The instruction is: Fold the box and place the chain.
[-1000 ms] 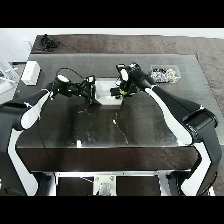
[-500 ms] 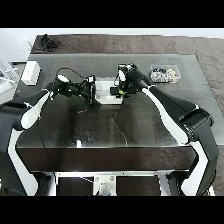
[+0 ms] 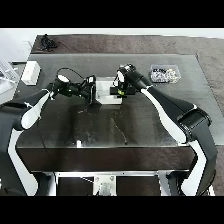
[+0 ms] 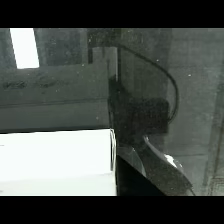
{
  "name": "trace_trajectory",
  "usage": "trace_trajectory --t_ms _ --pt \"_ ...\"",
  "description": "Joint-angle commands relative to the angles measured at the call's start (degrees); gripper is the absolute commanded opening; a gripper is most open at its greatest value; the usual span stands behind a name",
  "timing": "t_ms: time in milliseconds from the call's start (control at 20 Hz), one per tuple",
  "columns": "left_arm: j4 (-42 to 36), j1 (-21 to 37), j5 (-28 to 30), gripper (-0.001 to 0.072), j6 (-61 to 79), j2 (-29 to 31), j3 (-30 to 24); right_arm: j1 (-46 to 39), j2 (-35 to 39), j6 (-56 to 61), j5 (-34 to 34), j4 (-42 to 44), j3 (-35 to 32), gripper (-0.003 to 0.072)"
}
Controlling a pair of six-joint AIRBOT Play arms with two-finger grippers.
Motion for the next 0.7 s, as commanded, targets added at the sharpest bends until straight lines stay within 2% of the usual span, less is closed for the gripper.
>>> trace_trajectory --t_ms 0,150,200,300,650 --pt "0.0 0.1 -0.1 0.0529 -0.1 0.0 0.0 0.1 -0.3 0.9 0.2 1.2 0.0 0.0006" --pt "0.0 0.1 -0.1 0.0529 -0.1 0.0 0.0 0.3 -0.3 0.9 0.3 0.3 0.1 0.0007" --pt "0.0 0.1 -0.1 0.053 -0.1 0.0 0.0 0.3 -0.3 1.0 0.3 0.3 0.1 0.0033" --pt "0.0 0.1 -0.1 0.053 -0.1 0.0 0.0 0.3 -0.1 1.3 1.3 0.1 1.0 0.0558" --pt "0.0 0.1 -0.1 0.0529 -0.1 0.0 0.0 0.3 1.8 -0.5 3.3 -0.9 7.1 0.0557"
